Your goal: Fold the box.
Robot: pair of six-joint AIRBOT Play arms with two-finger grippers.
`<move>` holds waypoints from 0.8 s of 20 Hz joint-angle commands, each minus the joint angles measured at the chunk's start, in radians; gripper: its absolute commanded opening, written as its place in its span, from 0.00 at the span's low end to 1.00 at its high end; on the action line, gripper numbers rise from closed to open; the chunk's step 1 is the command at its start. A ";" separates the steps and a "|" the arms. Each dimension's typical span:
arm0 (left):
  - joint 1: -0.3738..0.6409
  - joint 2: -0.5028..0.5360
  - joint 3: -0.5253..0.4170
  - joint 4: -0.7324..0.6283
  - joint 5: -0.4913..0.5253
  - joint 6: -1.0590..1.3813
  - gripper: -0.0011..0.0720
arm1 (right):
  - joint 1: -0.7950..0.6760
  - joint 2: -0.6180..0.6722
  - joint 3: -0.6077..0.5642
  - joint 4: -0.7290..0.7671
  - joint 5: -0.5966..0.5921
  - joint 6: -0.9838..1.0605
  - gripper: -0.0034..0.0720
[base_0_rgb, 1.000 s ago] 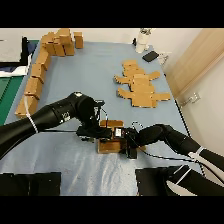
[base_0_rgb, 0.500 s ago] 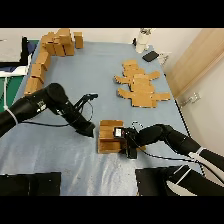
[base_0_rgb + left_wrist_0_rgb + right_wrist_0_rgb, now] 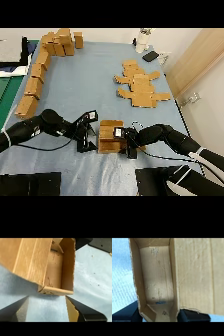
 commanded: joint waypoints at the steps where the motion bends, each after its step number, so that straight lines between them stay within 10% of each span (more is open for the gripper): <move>1: -0.045 0.031 -0.068 -0.108 0.137 0.257 0.97 | 0.000 0.000 0.001 0.000 0.000 0.000 0.67; 16: -0.055 0.019 -0.076 -0.094 0.085 0.276 0.97 | 0.000 0.000 0.001 0.000 0.000 0.000 0.67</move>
